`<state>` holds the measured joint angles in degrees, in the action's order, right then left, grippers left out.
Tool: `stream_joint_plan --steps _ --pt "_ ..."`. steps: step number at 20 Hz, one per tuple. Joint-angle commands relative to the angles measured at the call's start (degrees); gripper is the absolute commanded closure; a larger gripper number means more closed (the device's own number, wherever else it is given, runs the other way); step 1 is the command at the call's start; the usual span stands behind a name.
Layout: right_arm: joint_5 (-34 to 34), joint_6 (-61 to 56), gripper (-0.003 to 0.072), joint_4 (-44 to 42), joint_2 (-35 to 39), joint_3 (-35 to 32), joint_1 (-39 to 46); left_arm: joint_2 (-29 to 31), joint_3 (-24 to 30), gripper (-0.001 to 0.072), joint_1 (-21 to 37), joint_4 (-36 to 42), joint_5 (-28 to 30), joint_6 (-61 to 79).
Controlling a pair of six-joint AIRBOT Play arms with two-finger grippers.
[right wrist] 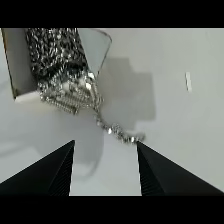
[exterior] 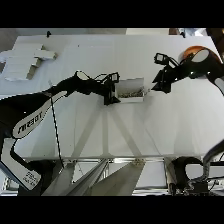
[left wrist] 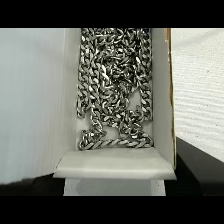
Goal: Fold the box and place the chain.
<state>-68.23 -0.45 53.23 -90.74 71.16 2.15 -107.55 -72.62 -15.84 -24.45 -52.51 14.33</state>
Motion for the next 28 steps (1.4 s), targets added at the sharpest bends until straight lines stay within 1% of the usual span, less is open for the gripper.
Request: stream_joint_plan --steps 1,8,9,13,14,15,16,21,23,26,28 --pt "2.84 8.85 0.0228 -7.10 -3.91 -1.09 0.02 0.00 -0.02 0.0430 0.02 0.00 0.00 0.00" --pt "2.21 11.34 0.0230 -7.34 -5.22 -1.09 -2.14 0.00 -0.02 0.0430 0.02 0.00 0.00 0.00" --pt "2.23 11.52 0.0247 -7.37 -5.22 -1.09 -2.47 0.00 -0.02 0.0430 0.02 0.00 0.00 0.00" --pt "3.02 11.50 0.0425 -7.34 -5.25 -1.09 -3.28 0.00 -0.02 0.0430 0.02 -0.02 0.00 0.00" --pt "3.26 11.52 0.0485 -7.43 -5.22 -1.09 -3.28 0.00 -0.02 0.0430 0.02 0.00 0.00 0.00" --pt "3.34 11.50 0.0588 -7.37 -5.22 -1.09 -3.28 0.00 -0.02 0.0430 0.02 0.00 0.00 0.00" --pt "3.28 11.47 0.0668 -7.02 -5.22 -1.09 -3.26 0.00 -0.02 0.0430 0.02 -0.02 0.00 0.00" --pt "1.22 10.43 0.0667 -2.82 -4.98 -1.09 -3.21 0.00 -0.02 0.0430 0.02 0.00 0.00 0.00" --pt "0.50 6.49 0.0668 -0.50 -4.15 -1.09 -3.21 0.00 -0.02 0.0430 0.02 0.00 0.00 0.00" --pt "0.11 0.57 0.0668 5.68 -1.84 -1.09 -3.19 0.00 -0.02 0.0430 0.02 0.00 0.00 0.00" --pt "-1.14 -2.97 0.0668 7.13 0.00 -1.09 -2.51 0.00 -0.02 0.0430 0.02 0.00 0.00 0.00"
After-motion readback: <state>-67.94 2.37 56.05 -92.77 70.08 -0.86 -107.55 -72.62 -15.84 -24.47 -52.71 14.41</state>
